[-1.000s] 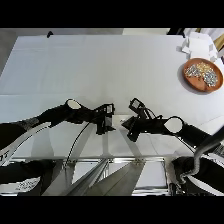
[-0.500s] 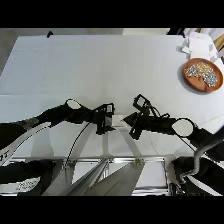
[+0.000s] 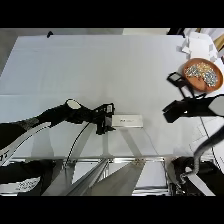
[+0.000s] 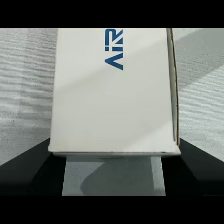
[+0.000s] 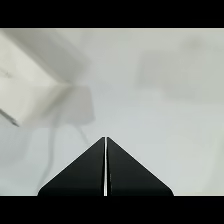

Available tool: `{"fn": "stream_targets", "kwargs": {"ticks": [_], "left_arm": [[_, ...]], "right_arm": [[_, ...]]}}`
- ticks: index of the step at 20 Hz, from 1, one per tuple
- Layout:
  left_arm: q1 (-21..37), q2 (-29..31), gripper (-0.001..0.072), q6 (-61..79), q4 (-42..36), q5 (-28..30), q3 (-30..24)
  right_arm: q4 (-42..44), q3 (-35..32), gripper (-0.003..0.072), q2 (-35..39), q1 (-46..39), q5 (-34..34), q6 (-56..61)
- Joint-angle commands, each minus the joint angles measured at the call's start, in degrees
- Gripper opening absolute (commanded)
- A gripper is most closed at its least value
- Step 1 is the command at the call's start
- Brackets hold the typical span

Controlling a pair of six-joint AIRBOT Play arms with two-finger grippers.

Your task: Fold the box and place the chain.

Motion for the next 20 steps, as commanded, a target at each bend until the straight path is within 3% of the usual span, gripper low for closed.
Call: {"fn": "stream_targets", "kwargs": {"ticks": [1, 6, 14, 20], "left_arm": [[0.0, 0.0, 0.0135, 0.0, 0.0, 0.0, 0.0], [0.0, 0.0, 0.0135, 0.0, 0.0, -0.1, 0.0], [0.0, 0.0, 0.0135, 0.0, 0.0, -0.2, 0.0], [0.0, 0.0, 0.0135, 0.0, 0.0, -0.3, 0.0]], "right_arm": [[-0.9, 1.9, 0.001, -0.7, -15.9, 9.6, 3.4], [-5.5, 1.7, 0.0016, -5.1, -22.3, 19.9, 8.9], [-6.7, -5.8, 0.0017, -5.7, -22.3, 19.0, 17.8], [-6.4, -6.0, 0.0018, -5.7, -22.3, 19.5, 19.6]]}}
